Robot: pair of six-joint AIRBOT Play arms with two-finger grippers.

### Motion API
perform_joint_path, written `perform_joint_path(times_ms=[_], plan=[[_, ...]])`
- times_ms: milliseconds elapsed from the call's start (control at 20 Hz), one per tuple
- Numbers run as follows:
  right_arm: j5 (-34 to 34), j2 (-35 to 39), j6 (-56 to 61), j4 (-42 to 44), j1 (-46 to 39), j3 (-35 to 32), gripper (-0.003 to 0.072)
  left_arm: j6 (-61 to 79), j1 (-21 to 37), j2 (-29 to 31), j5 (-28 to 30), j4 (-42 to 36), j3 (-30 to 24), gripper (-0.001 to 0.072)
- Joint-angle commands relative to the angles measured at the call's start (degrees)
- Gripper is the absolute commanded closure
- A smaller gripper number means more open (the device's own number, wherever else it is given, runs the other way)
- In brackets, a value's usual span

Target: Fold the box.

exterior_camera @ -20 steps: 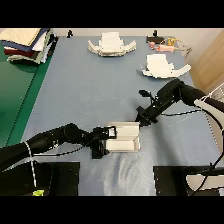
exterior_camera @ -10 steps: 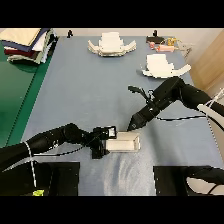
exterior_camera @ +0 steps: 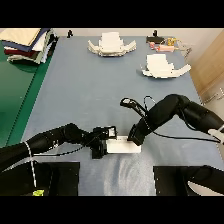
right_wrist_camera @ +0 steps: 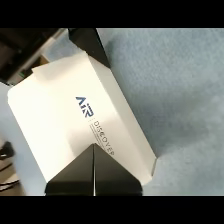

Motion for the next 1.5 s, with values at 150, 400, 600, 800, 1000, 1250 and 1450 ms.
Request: perform_joint_path(times_ms=[150, 400, 600, 800, 1000, 1250, 1450], plan=[[19.8, 10.4, -0.4, -6.9, 10.8, -10.4, 0.0684, 0.0, 0.0, 0.0, 0.0, 0.0, 0.0, 0.0322], [25.1, 15.2, -4.3, -9.2, 16.2, -12.1, 0.0359, 0.0, 0.0, 0.0, 0.0, 0.0, 0.0, 0.0322], [24.1, 14.1, -13.7, -9.2, 16.8, -12.1, 0.0129, 0.0, 0.0, 0.0, 0.0, 0.0, 0.0, 0.0322], [24.2, 11.2, -22.8, -9.2, 17.0, -12.1, 0.0087, 0.0, 0.0, 0.0, 0.0, 0.0, 0.0, 0.0322], [25.5, 9.7, -24.0, -12.3, 17.0, -12.1, 0.0087, 0.0, 0.0, 0.0, 0.0, 0.0, 0.0, 0.0322], [27.4, 9.4, -23.9, -16.4, 17.1, -12.1, 0.0088, 0.0, 0.0, 0.0, 0.0, 0.0, 0.0, 0.0322], [27.7, 10.3, -23.9, -16.7, 17.1, -12.1, 0.0092, 0.0, 0.0, 0.0, 0.0, 0.0, 0.0, 0.0322]])
